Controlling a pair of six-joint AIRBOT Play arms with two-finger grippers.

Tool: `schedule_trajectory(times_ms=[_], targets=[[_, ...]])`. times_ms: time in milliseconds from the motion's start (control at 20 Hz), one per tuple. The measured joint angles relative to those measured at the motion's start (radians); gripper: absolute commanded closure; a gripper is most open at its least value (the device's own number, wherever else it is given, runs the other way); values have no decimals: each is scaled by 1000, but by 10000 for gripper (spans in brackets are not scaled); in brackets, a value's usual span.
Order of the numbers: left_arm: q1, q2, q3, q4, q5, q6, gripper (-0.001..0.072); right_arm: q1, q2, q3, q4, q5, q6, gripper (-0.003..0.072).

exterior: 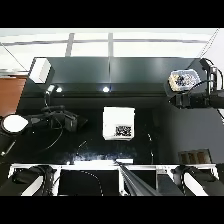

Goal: Fold the box and place the chain.

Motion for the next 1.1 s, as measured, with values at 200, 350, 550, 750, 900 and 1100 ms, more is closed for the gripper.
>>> schedule_trajectory(times_ms=[200,350,550,750,900,1100], targets=[[-21,-57,-31,-106,32,494,5,0,0,0,0,-2,0,391],[-85,-141,-11,-135,45,792,5,0,0,0,0,-4,0,391],[-149,-292,55,-146,28,1061,5,0,0,0,0,-5,5,391],[-163,-435,120,-127,-32,1161,2,0,0,0,0,-4,10,391],[-184,-476,139,-79,-45,1160,0,0,0,0,0,-6,18,391],[-222,-494,146,-89,-41,1129,4,0,0,0,1,-18,24,391]])
